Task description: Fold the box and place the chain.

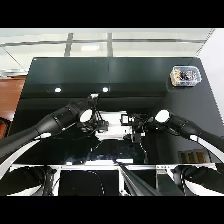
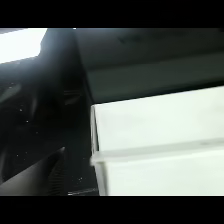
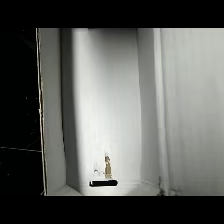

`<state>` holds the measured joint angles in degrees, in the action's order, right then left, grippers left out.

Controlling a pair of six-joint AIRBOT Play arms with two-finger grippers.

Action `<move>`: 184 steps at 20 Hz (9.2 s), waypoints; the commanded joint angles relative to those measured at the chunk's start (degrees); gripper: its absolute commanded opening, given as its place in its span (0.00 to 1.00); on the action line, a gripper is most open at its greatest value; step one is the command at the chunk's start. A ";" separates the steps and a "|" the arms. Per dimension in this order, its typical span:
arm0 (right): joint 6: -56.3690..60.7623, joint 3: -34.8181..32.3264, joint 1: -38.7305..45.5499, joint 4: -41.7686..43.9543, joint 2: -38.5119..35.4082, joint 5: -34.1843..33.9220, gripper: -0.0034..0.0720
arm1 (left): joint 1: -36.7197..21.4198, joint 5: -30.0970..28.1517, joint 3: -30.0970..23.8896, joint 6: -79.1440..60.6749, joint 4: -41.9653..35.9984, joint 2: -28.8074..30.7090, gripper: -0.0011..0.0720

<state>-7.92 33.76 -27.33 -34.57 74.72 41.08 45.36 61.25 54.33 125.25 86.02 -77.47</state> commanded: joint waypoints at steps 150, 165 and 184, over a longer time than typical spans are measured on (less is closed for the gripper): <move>68.19 -8.07 26.47 1.16 -6.01 12.24 0.06 | -0.11 2.29 4.94 8.04 1.33 -5.79 0.05; 54.10 -5.77 24.44 13.35 0.11 23.80 0.42 | -0.11 2.38 4.94 8.04 1.33 -5.79 0.05; 55.12 -2.51 18.88 20.74 0.11 22.25 0.53 | -0.11 2.25 4.94 8.04 1.33 -5.79 0.05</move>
<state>46.76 30.87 -7.09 -14.06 74.83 64.88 45.28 63.51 59.22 133.32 87.33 -83.24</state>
